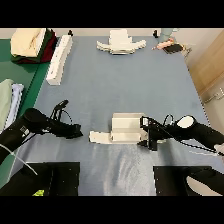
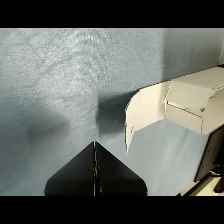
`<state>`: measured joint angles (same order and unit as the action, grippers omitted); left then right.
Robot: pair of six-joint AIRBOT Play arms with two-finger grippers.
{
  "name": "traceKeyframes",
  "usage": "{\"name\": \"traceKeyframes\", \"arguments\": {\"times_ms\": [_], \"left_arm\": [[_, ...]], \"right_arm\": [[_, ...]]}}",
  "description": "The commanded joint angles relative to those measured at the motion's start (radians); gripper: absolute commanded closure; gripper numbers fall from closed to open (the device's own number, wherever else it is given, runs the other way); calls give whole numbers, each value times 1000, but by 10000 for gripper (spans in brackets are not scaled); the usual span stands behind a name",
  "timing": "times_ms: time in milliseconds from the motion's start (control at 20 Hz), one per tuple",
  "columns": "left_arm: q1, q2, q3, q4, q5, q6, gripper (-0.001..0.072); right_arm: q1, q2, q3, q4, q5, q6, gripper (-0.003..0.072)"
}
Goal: Fold the box.
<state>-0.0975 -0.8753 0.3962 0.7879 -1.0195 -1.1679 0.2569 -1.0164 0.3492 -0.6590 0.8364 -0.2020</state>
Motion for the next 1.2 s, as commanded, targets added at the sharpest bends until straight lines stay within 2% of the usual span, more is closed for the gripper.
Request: {"name": "traceKeyframes", "arguments": {"times_ms": [0, 200, 450, 650, 850, 900, 950, 1000, 1150], "left_arm": [[-51, -92, -19, -128, 89, 62, 695], [-127, -159, -19, -198, 159, 87, 695], [-214, -185, -19, -354, 164, 164, 695], [-300, -184, -14, -380, 198, 187, 695], [-306, -184, 35, -384, 157, 184, 674], [-306, -184, 52, -384, 145, 183, 371], [-306, -184, 65, -384, 145, 183, 211], [-307, -185, 76, -384, 145, 183, 246], [-309, -185, 84, -437, 145, 195, 244]], "right_arm": [[0, 0, 1, 0, 0, 0, 159], [0, 0, 1, 0, 0, 0, 159], [0, 0, 1, 0, 0, 0, 159], [0, 0, 1, 0, 0, 0, 159], [0, 0, 1, 0, 0, 0, 159], [0, 0, 1, 0, 0, 0, 159], [0, 0, 1, 0, 0, 0, 159], [0, 0, 1, 0, 0, 0, 159], [0, 0, 1, 0, 0, 0, 159]]}}
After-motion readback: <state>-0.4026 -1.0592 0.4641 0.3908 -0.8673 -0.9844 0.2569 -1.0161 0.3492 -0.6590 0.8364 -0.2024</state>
